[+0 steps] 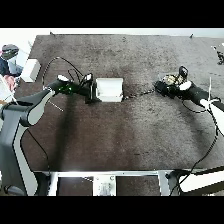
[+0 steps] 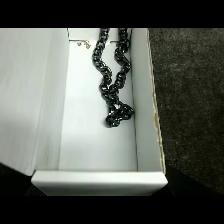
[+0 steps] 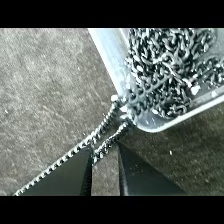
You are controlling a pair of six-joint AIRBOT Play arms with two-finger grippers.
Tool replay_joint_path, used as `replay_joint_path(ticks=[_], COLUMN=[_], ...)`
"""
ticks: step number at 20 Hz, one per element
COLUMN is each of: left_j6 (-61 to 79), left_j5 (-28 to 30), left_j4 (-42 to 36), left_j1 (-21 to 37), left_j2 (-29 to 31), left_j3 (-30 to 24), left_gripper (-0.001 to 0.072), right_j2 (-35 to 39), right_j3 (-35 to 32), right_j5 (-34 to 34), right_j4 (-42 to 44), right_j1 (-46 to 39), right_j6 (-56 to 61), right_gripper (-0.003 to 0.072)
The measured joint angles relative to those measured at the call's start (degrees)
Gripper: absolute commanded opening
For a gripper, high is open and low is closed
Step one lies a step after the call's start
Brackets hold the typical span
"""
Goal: Fold the box and place the chain.
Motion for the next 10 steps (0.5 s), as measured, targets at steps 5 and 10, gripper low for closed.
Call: replay_joint_path(ticks=[5,10], left_j6=[0.0,0.0], left_j5=[0.0,0.0], left_j4=[0.0,0.0], left_j1=[0.02,0.02], left_j2=[0.0,0.0], left_j3=[0.0,0.0], left_gripper=[0.0469,0.047], right_j2=[-1.16,2.34], right_j3=[0.55,0.72], right_j5=[-1.31,1.95], right_j4=[0.9,0.74], right_j1=[-0.09,0.02], right_j6=[-0.61,-1.18], right_gripper=[0.0011,0.0011])
